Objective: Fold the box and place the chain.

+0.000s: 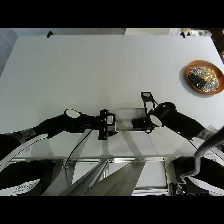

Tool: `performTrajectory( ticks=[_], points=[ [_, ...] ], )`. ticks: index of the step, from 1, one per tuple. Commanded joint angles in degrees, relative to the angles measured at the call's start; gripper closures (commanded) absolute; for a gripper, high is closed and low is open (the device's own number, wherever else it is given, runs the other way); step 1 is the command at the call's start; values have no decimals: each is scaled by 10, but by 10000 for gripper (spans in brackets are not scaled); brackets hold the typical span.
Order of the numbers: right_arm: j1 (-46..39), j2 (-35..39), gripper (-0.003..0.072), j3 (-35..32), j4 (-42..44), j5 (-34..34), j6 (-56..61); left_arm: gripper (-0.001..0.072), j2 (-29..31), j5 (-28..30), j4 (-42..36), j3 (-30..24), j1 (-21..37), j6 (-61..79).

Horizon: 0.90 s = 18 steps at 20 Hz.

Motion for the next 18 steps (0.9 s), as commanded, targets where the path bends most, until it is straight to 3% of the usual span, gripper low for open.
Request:
performTrajectory(
  ticks=[1, 5, 8, 9, 11, 14, 18],
  points=[
    [0, 15, 367, 0, -2, 9, 0, 575, 0, 1, -1, 0, 0, -2],
    [0, 117, 361, 1, -9, 30, -32, 575, 0, 1, -1, 0, 0, -2],
    [-1, 223, 363, 10, -6, 117, -92, 575, 0, 1, -1, 0, 0, -2],
    [-9, 255, 378, 24, -12, 149, -110, 575, 0, 1, -1, 0, 0, -2],
    [-59, 302, 486, 69, -28, 194, -162, 575, 0, 1, -1, 0, 0, -2],
    [-213, 293, 505, 155, -31, 193, -246, 575, 0, 1, -1, 0, 0, -2],
    [-410, 176, 508, 252, 39, 148, -354, 575, 0, 1, -1, 0, 0, -2]
  ],
)
